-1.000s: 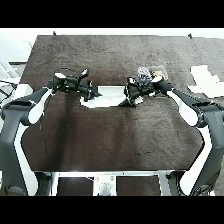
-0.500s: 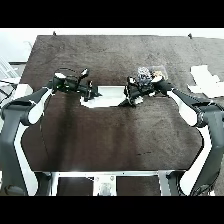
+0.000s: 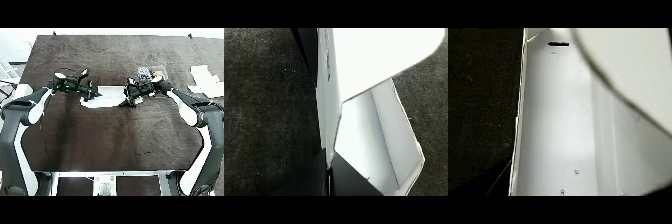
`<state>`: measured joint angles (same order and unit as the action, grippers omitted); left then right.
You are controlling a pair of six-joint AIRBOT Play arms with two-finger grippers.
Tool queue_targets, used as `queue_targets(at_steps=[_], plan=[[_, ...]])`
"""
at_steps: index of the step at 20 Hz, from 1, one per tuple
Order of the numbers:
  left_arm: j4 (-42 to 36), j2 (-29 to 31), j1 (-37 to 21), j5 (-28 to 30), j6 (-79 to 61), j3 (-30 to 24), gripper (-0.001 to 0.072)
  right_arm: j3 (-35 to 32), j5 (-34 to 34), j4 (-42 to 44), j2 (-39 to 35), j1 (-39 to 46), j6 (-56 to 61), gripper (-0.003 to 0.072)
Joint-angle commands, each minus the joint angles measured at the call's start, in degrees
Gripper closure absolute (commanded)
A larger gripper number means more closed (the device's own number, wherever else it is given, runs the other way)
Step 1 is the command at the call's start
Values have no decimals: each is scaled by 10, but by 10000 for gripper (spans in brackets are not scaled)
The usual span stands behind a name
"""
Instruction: Fold the box and place the chain.
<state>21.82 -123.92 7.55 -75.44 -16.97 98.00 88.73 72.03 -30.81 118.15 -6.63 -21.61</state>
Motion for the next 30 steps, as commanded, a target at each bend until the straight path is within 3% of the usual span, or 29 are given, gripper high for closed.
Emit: queue_targets(at_steps=[1,11,14,19,21,30], plan=[[0,0,0,0,0,0,688,1,-13,1,0,0,-5,135],[0,0,0,0,0,0,689,1,-17,-3,0,0,-5,137],[0,0,0,0,0,0,689,0,-17,-10,3,0,-5,190],[0,0,0,0,0,0,689,0,-17,-16,7,0,-5,198],[0,0,0,0,0,0,689,0,-17,-16,7,0,-5,250],[0,0,0,0,0,0,689,0,-15,-16,7,0,-5,248]])
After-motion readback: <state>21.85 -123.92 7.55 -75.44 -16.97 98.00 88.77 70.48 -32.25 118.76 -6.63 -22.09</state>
